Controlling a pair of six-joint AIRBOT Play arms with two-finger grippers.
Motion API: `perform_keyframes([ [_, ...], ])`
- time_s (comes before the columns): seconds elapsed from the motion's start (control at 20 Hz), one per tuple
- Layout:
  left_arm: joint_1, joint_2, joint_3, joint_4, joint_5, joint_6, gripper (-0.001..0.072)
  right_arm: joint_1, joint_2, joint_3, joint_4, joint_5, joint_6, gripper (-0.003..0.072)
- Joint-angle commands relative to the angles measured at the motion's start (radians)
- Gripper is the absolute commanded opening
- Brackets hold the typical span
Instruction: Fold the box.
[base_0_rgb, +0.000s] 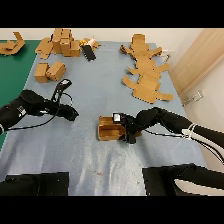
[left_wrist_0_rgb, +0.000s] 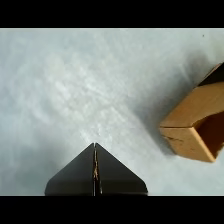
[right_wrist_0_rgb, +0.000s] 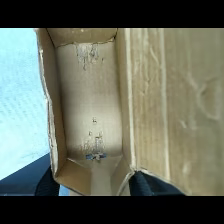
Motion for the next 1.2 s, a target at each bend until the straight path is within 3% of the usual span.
perform_keyframes([
  [0.0, -0.076, 0.002, -0.073, -0.071, 0.084, 0.406, 0.0012, -0.001, 0.000, 0.001, 0.000, 0.002, 0.000, 0.0511],
  [0.2, -0.305, 0.085, -0.224, -0.071, 0.291, 0.618, 0.0013, 0.000, 0.000, 0.001, 0.000, 0.002, 0.000, 0.0510],
  [0.3, -0.359, 0.109, -0.252, -0.069, 0.342, 0.656, 0.0016, -0.001, 0.000, 0.001, 0.000, 0.002, 0.000, 0.0510],
  [0.35, -0.371, 0.105, -0.254, -0.071, 0.325, 0.657, 0.0230, -0.001, 0.000, 0.001, 0.000, 0.003, 0.000, 0.0511],
  [0.4, -0.383, 0.098, -0.254, -0.086, 0.312, 0.657, 0.0705, -0.001, 0.000, 0.001, 0.000, 0.003, 0.000, 0.0511],
  [0.45, -0.396, 0.089, -0.253, -0.113, 0.304, 0.652, 0.0674, -0.001, 0.000, 0.001, -0.001, 0.002, 0.000, 0.0511],
  [0.65, -0.446, 0.060, -0.251, -0.129, 0.282, 0.652, 0.0674, -0.001, 0.000, 0.001, 0.000, 0.002, 0.000, 0.0511],
  [1.15, -0.488, 0.042, -0.237, -0.191, 0.385, 0.652, 0.0674, -0.001, 0.000, 0.001, 0.000, 0.002, 0.000, 0.0510],
])
